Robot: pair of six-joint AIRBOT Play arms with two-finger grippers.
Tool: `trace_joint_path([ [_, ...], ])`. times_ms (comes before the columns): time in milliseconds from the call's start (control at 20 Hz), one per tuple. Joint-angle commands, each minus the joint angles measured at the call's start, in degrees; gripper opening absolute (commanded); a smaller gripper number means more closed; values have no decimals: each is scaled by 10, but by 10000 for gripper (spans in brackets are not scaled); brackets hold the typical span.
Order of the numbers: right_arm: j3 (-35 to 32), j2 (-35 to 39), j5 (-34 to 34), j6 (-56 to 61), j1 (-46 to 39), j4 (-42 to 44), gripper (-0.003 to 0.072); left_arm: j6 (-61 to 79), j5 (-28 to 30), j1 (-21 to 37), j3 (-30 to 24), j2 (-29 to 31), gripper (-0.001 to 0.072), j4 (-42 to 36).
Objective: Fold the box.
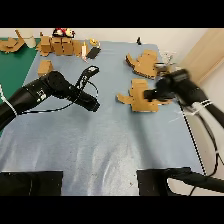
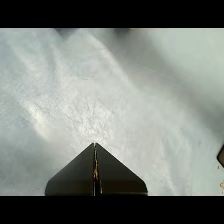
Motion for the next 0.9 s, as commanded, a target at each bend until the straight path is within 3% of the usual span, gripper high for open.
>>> trace_joint_path([
  [0,30,-22,30,-105,-184,59,468,-5,19,0,0,0,13,-16],
  [150,47,-69,56,-234,-321,265,469,-5,17,0,0,0,16,-23],
  [200,56,-89,54,-260,-354,305,469,-5,16,0,0,0,85,-23],
  [250,66,-110,49,-281,-382,339,468,-9,16,0,0,0,396,-25],
  [300,72,-127,43,-315,-399,366,469,-20,18,0,0,0,566,-27],
  [600,87,-206,11,-455,-408,499,468,-35,16,0,0,0,564,-49],
  [850,93,-225,2,-473,-380,510,468,-35,16,0,0,0,564,-51],
])
